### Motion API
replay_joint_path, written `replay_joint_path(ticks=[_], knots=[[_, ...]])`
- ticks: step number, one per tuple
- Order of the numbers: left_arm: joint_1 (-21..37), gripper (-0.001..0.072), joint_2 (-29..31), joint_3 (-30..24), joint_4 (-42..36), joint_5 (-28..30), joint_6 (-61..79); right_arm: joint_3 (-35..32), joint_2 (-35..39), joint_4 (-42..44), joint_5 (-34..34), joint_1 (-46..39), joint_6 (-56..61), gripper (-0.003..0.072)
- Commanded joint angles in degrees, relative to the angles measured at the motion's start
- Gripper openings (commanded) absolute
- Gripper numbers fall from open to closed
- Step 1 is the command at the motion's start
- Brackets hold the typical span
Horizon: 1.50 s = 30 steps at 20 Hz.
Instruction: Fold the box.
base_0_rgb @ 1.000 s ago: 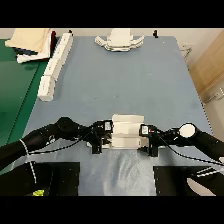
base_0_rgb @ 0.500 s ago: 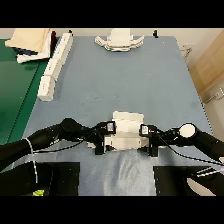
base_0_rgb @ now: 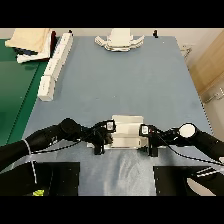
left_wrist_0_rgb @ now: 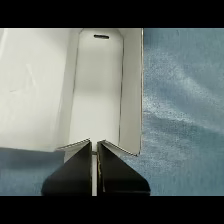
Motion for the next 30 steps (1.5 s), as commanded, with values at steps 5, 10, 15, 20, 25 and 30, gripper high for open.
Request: replay_joint_path(ticks=[5, 10, 15, 20, 25, 30], knots=[[0.07, 0.0013, 16.61, 0.07, 31.56, -3.65, -49.05, 0.04, 0.02, -0.17, 0.00, 0.02, -0.17, 0.0578], [5.79, 0.0013, 30.40, 0.04, 56.26, -19.91, -99.43, 0.04, 0.02, -0.17, -0.02, 0.02, -0.17, 0.0578], [22.05, 0.0013, 27.87, -1.18, 47.84, -28.00, -104.83, 0.04, 0.02, -0.17, -0.02, 0.02, -0.17, 0.0578], [25.29, 0.0013, 18.45, -5.57, 27.91, -20.55, -91.76, 0.04, 0.02, -0.17, -0.02, 0.02, -0.17, 0.0578], [25.29, 0.0012, 15.80, -8.33, 15.96, -16.00, -83.71, 0.04, 0.02, -0.17, -0.02, 0.02, -0.17, 0.0578], [25.20, 0.0012, 15.87, -10.25, 10.40, -15.72, -80.52, 0.04, 0.02, -0.17, -0.02, 0.02, -0.17, 0.0578]])
